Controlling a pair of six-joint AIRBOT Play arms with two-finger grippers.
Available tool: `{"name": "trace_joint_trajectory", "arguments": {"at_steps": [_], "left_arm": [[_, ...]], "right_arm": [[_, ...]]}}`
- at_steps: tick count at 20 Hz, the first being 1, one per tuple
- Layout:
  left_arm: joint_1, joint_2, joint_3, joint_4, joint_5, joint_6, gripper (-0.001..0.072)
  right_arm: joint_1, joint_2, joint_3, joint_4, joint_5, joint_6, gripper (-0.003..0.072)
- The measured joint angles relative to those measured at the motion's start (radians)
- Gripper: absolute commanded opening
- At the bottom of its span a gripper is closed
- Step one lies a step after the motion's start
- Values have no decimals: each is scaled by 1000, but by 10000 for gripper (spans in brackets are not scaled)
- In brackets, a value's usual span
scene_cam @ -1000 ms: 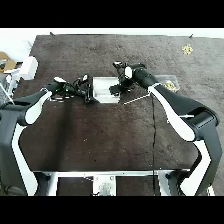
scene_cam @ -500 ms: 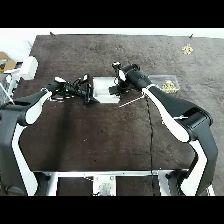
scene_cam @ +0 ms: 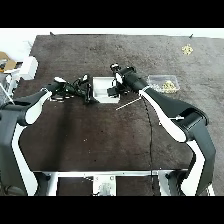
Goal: Fold the box and place the chain.
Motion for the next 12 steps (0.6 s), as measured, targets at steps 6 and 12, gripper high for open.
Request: {"name": "trace_joint_trajectory", "arguments": {"at_steps": [6, 12], "left_arm": [[0, 0, 0, 0, 0, 0, 346], [0, 0, 0, -4, 3, -7, 346]], "right_arm": [[0, -6, 0, -4, 2, 40, 200], [-2, -8, 1, -13, 8, 95, 22]]}}
